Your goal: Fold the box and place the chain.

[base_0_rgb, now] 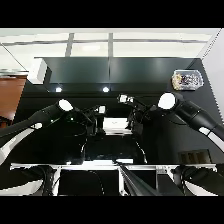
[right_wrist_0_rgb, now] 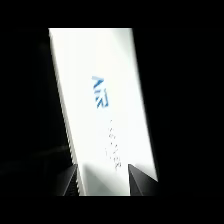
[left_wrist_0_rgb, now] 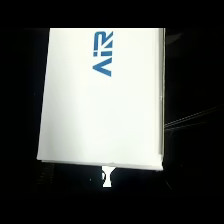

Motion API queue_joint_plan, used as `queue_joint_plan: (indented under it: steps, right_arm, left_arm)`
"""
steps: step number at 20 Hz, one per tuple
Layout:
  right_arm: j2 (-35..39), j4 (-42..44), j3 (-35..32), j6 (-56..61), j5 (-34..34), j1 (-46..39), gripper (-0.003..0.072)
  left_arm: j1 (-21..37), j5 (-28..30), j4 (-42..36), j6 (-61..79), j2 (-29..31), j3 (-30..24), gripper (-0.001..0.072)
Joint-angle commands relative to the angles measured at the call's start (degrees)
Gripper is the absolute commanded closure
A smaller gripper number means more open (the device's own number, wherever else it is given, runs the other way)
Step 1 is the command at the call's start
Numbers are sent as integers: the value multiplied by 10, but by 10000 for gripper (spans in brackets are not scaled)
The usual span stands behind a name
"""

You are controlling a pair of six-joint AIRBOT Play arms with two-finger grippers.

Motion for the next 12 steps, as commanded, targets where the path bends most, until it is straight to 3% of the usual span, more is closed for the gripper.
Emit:
queue_joint_plan:
  steps: [1,2,3,4,5,9,12]
  right_arm:
    - [38,8,15,122,13,-18,315]
    - [48,10,15,162,28,-31,316]
    - [52,10,14,200,54,-45,398]
    - [51,18,7,225,86,-60,635]
    - [51,47,-9,227,102,-73,672]
    - [43,274,-106,206,48,-97,672]
    - [10,334,-142,252,-7,-96,671]
  left_arm:
    - [0,0,0,1,0,0,336]
    - [0,0,0,1,0,0,336]
    - [0,0,0,1,0,0,336]
    - [0,0,0,1,0,0,337]
    - [0,0,0,1,0,0,336]
    - [0,0,0,1,0,0,336]
    - [0,0,0,0,0,0,337]
